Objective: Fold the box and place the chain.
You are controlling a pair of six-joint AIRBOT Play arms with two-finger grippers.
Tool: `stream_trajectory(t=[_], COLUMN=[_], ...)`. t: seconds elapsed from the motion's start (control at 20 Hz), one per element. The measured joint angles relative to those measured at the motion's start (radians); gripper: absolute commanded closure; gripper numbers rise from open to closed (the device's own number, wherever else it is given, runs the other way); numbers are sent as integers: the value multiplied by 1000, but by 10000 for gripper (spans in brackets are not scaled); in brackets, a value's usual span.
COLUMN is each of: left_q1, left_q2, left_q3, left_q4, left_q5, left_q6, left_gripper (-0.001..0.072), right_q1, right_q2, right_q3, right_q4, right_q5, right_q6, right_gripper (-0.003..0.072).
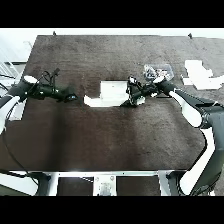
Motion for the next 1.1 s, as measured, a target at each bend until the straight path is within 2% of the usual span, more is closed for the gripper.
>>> stream_trajectory(t=[0.45,0.75,0.8,0.85,1.1], left_q1=[-99,-158,-161,-163,-168], left_q2=[-140,-179,-181,-183,-185], left_q3=[2,17,27,36,80], left_q4=[-125,-229,-243,-253,-306], left_q5=[28,46,44,37,8], left_q6=[24,64,72,80,106], left_gripper=[694,687,505,441,439], right_q1=[0,0,0,0,0], right_q2=[0,0,0,0,0], right_q3=[0,0,0,0,0], right_q4=[0,0,0,0,0], right_q5=[0,0,0,0,0], right_q6=[0,0,0,0,0], right_gripper=[99,100,99,100,99])
